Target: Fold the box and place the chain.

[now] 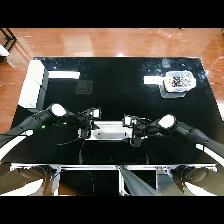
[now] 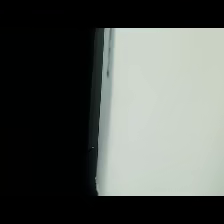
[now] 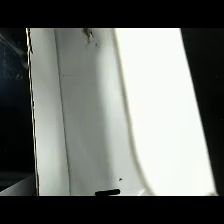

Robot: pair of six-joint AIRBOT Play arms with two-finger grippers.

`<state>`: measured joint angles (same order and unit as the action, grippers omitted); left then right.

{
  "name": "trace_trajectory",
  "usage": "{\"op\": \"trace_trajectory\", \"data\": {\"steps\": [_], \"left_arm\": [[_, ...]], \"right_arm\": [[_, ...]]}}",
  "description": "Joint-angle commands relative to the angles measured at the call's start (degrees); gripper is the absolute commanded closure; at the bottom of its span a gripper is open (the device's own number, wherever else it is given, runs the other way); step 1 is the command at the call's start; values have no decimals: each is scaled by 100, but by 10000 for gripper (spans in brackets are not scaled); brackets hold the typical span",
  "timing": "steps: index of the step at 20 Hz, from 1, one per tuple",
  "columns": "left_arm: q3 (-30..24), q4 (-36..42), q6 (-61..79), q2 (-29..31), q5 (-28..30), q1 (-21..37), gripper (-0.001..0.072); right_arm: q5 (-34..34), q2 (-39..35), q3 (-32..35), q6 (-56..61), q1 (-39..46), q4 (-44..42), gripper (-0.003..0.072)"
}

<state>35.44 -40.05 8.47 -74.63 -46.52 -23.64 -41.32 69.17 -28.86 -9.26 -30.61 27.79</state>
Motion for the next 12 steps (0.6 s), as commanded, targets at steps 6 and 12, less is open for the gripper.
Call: {"op": "trace_trajectory", "data": {"steps": [6,12], "left_arm": [[7,0,-15,2,-2,0,684],[7,2,-15,2,0,0,684]], "right_arm": [[85,101,-17,83,-20,146,-16],[184,111,-17,197,-22,210,-16]]}}
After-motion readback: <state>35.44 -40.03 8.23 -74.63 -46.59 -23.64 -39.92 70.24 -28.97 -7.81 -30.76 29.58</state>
